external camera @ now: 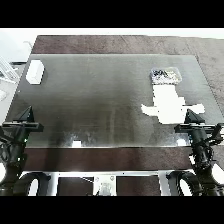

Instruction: Fold the box and place the chain.

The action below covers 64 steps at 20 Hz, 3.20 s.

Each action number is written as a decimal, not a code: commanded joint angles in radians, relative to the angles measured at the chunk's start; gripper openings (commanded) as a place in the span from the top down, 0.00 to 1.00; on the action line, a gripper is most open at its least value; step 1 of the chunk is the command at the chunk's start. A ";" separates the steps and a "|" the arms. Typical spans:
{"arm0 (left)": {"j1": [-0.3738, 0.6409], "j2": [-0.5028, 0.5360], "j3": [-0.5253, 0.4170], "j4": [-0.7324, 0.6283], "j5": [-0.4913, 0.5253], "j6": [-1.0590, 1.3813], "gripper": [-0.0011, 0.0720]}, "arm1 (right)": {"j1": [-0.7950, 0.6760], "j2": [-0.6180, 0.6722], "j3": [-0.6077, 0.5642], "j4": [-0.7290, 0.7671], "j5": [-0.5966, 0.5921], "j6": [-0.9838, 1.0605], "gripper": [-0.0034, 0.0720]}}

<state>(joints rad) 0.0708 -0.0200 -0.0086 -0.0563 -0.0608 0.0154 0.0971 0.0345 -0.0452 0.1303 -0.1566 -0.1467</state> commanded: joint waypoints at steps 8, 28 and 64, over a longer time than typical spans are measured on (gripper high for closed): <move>0.000 0.000 0.000 0.000 -0.001 0.000 0.96 | -0.011 -0.011 0.073 -0.018 -0.113 0.040 0.66; 0.000 0.000 0.000 0.000 -0.002 0.000 0.96 | -0.426 -0.996 0.629 0.053 0.023 -0.240 0.56; 0.000 0.000 0.000 0.000 -0.002 0.000 0.96 | -0.937 -1.991 1.760 -1.166 1.740 0.775 0.40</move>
<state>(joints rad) 0.0704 -0.0200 -0.0086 -0.0566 -0.0628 0.0158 -0.8623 -1.9228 1.6985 -1.0328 1.5600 0.6403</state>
